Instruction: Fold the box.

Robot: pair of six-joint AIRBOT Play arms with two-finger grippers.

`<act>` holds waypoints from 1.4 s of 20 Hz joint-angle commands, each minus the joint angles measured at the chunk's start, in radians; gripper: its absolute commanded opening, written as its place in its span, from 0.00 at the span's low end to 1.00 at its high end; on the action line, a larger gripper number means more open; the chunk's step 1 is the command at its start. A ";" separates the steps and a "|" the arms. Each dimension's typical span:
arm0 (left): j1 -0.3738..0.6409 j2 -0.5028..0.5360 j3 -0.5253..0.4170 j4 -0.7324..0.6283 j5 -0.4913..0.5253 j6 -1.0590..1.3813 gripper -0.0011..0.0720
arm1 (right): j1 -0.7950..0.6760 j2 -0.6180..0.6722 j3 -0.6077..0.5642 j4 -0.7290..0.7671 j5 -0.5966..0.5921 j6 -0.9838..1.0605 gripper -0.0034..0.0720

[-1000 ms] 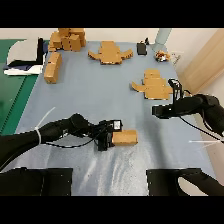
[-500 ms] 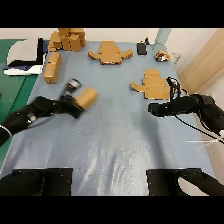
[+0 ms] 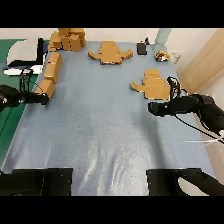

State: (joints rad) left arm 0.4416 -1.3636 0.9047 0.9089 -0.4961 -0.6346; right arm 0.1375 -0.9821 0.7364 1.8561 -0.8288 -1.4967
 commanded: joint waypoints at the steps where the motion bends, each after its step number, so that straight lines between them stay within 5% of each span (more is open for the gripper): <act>1: 0.026 -0.128 0.137 0.009 -0.012 -0.075 0.65 | 0.002 -0.005 0.001 0.012 0.024 0.000 0.05; 9: -0.031 -0.319 0.324 0.008 -0.043 -0.091 0.65 | 0.017 -0.104 0.001 0.044 0.035 0.000 0.05; 25: -0.031 -0.326 0.348 0.004 -0.009 -0.090 0.65 | 0.019 -0.122 0.001 0.054 0.054 -0.004 0.05; 28: -0.030 -0.326 0.348 0.005 -0.006 -0.091 0.92 | 0.019 -0.122 0.001 0.064 0.054 -0.004 0.05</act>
State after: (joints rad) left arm 0.4103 -1.6890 1.2522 0.9138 -0.5018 -0.7258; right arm 0.1558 -1.1030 0.7364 1.9129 -0.7746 -1.5009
